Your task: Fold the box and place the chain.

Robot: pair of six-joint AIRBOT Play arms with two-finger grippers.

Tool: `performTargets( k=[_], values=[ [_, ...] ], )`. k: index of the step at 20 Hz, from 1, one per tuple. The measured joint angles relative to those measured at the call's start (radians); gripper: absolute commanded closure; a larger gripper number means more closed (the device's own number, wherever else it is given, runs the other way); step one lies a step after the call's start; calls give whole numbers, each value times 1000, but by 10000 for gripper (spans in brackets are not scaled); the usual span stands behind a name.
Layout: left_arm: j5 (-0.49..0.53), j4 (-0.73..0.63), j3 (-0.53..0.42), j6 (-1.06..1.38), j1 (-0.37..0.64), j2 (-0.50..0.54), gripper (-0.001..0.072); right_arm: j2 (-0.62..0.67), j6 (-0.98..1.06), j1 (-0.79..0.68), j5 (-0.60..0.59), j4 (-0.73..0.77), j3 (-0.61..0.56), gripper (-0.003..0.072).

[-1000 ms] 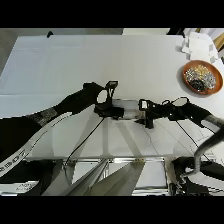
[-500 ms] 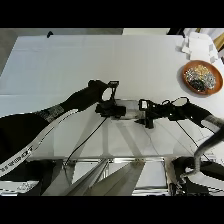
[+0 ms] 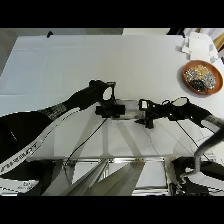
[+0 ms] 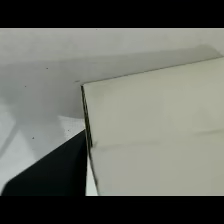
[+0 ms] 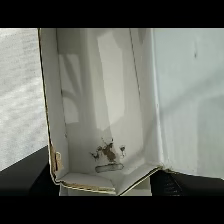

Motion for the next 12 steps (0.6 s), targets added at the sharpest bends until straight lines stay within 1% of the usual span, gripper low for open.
performTargets(
  k=[1, 4, 5, 8, 9, 10, 11, 12],
  values=[
    [-6, 4, 0, -3, 0, -2, 587, 0, 0, 0, 0, 0, 0, 294],
    [-11, 7, 0, -12, 0, -5, 680, 0, 0, 0, 0, 0, 0, 294],
    [-11, 6, 0, -14, 0, -6, 702, 0, 0, 0, 0, 0, 0, 294],
    [-10, 3, 0, -13, 0, -7, 700, 0, 0, 0, 2, 0, 0, 294],
    [-9, 3, 0, -13, 0, -7, 668, 0, 0, 0, 2, 0, 0, 294],
    [-8, 3, 0, -10, 1, -7, 567, 0, 0, 0, 1, 0, 0, 294],
    [1, -2, 0, -6, 0, -8, 490, 0, 0, 0, 1, -1, 0, 294],
    [10, -7, 0, -6, 0, -9, 491, 0, 0, 0, 1, -1, 0, 294]
  ],
)
